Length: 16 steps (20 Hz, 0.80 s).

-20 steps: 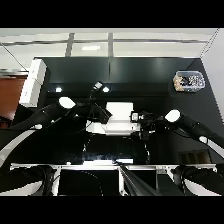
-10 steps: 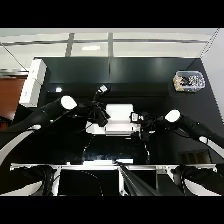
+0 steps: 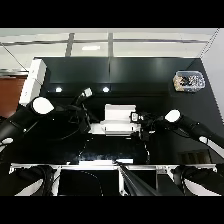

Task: Fold the box and place the chain.

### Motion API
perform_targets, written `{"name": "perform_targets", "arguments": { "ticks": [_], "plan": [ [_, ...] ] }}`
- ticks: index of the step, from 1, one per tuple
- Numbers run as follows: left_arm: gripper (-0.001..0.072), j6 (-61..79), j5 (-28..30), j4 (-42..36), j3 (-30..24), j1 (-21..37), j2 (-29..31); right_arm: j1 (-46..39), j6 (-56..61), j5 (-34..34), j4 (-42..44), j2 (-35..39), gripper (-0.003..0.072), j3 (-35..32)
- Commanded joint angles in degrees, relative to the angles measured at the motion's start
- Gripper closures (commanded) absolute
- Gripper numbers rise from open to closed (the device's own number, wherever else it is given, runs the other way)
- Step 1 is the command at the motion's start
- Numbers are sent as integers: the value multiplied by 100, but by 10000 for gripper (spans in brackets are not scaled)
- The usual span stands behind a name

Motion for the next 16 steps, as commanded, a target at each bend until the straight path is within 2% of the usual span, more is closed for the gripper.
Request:
{"name": "perform_targets", "arguments": {
  "ticks": [1,3,6,14,15,16],
  "plan": [
    [-7,1565,282,37,-313,39,-116,0,2,0,2,0,454,-2],
    [0,1941,605,39,-313,39,-352,0,2,0,2,0,454,-2],
    [2,2319,675,-35,-313,-31,-634,0,2,0,2,0,454,-2],
    [22,2573,1530,-118,-306,-914,-990,0,2,0,2,0,454,-2],
    [58,2573,1576,-181,-306,-986,-990,0,2,0,2,0,454,-2],
    [222,2568,1622,-201,-306,-1032,-990,0,2,-2,2,0,454,-2]
  ]
}}
